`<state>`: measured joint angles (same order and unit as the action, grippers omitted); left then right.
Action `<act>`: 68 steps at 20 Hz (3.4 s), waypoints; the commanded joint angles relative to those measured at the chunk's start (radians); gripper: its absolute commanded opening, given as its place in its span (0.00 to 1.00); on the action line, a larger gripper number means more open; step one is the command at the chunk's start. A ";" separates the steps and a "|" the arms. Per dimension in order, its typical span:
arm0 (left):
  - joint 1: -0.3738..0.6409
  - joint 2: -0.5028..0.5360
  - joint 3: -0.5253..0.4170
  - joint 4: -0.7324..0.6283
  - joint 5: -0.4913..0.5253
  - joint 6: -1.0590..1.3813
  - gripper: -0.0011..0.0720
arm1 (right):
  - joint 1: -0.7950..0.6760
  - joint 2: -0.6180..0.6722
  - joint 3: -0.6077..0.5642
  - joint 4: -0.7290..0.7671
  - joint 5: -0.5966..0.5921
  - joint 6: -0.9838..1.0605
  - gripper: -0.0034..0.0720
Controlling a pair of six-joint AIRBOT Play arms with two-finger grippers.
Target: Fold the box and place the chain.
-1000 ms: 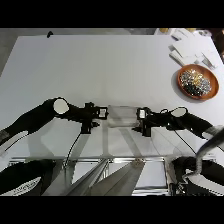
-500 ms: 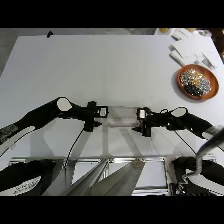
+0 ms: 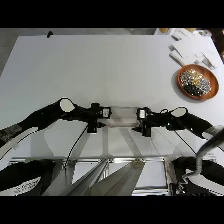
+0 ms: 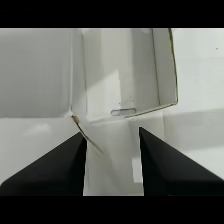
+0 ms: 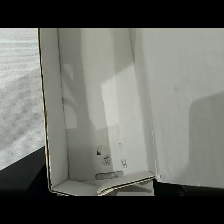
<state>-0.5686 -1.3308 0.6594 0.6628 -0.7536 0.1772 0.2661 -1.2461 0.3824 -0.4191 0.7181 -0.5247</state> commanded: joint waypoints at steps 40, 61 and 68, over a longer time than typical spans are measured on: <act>0.185 0.349 -0.001 0.519 -0.176 -1.328 0.02 | 0.000 0.000 0.000 0.000 0.000 0.000 0.61; 0.023 0.014 0.009 0.190 -0.090 -1.738 0.02 | 0.000 0.001 0.000 0.000 0.000 0.000 0.61; -0.024 0.076 0.050 0.195 -0.079 -1.663 0.13 | 0.000 0.001 0.000 0.000 0.000 0.000 0.61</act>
<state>-0.5789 -1.2732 0.7010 0.8555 -0.8375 -1.5028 0.2657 -1.2461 0.3824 -0.4187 0.7181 -0.5247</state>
